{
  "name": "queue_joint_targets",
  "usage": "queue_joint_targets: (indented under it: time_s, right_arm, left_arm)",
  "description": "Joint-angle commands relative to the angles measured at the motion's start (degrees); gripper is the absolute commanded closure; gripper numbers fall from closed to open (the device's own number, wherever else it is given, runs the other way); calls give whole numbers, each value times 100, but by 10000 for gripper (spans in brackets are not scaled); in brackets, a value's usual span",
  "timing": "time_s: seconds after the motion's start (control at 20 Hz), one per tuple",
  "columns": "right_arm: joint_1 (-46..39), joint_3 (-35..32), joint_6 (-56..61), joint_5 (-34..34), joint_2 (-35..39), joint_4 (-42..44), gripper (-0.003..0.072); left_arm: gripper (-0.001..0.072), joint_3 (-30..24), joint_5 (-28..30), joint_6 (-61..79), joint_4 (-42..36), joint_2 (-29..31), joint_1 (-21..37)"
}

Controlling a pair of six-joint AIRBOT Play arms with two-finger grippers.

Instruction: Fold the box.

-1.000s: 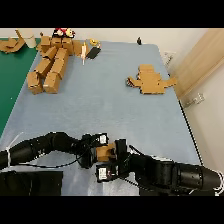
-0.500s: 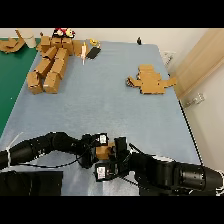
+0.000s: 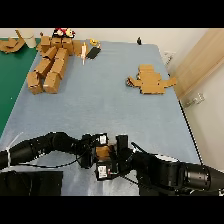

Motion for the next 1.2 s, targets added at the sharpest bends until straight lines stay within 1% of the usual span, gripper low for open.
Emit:
queue_joint_targets:
  time_s: [0.0,0.15,0.3,0.35,0.65,1.15]
  right_arm:
    - [-2,7,2,-46,-52,-46,487]
    - [-2,7,0,-26,-223,-50,496]
    - [2,9,2,-7,-219,-37,503]
    - [2,9,2,-22,-221,28,546]
    - [4,7,-2,-59,-221,654,546]
    - [4,-85,-2,-197,-280,859,545]
  left_arm:
    - [196,-2,0,-4,0,2,4]
    - [196,-2,2,-4,0,2,4]
    - [196,-2,2,-4,2,2,4]
    - [196,-2,2,-4,0,2,4]
    - [196,-2,2,-4,0,2,4]
    - [195,-2,0,-2,2,2,4]
